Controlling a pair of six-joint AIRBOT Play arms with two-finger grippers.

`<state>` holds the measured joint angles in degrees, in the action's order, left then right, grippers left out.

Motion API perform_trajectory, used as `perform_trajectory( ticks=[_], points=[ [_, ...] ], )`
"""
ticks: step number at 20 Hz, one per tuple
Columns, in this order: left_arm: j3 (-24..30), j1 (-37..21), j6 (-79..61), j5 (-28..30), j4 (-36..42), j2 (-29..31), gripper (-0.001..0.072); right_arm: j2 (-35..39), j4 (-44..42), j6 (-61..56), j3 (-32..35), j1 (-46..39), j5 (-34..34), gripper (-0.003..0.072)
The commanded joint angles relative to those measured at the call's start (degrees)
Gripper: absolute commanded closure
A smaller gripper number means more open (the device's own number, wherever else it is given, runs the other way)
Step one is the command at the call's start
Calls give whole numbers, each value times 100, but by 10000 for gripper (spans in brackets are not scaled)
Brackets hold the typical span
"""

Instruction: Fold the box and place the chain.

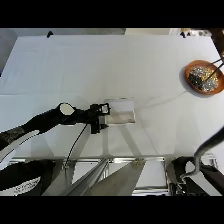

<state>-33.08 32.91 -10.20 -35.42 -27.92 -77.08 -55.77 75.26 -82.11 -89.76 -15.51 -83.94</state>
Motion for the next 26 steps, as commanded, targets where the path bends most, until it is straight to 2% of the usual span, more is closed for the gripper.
perform_trajectory(
  ticks=[1, 7, 11, 16, 22, 26],
  points=[
    [2, 4, -2, 2, 0, 2, 699, 485, -72, 7, 2, 813, -286, 671],
    [2, 4, -2, 4, 0, 2, 699, 682, -339, -149, 20, 2446, -608, 671],
    [2, 4, -2, 2, 0, 2, 699, 636, -658, -164, 184, 3495, -306, 671],
    [2, 4, -2, 2, 0, 2, 699, 627, -660, -280, 1080, 4422, 503, 671],
    [2, 4, -2, 2, 0, 2, 699, 299, -671, -184, 2610, 5254, 2168, 670],
    [2, 4, -2, 2, 0, 2, 699, -393, -673, -177, 2780, 5401, 2575, 670]
  ],
)
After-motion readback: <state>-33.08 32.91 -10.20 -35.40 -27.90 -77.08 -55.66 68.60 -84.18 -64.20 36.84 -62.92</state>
